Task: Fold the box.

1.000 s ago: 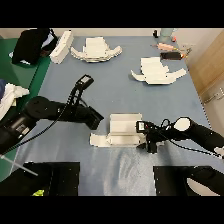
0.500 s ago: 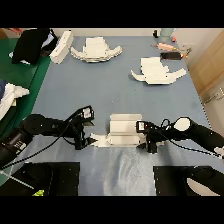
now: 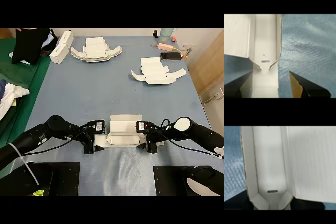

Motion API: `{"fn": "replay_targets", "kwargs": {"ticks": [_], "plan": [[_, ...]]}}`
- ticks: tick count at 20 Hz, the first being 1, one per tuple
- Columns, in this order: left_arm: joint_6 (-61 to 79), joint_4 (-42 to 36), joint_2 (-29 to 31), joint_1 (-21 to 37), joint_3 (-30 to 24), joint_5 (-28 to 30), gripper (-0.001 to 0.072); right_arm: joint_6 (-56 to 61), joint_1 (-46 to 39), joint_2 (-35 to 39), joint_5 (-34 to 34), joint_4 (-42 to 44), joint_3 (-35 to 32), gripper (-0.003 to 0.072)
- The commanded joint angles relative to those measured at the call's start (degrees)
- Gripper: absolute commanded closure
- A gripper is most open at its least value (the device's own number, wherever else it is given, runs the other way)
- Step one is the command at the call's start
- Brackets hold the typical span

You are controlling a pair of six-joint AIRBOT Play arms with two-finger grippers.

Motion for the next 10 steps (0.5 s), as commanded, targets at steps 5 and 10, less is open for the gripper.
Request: {"fn": "replay_targets", "kwargs": {"ticks": [5,10], "plan": [[2.4,-3.9,-7.9,-3.1,2.9,3.2,0.0244,0.0,0.0,0.0,0.0,0.0,0.0,0.0177],[2.4,-3.9,-9.4,-4.3,3.4,6.1,0.0476,0.0,0.0,0.0,0.0,0.0,0.0,0.0176]]}}
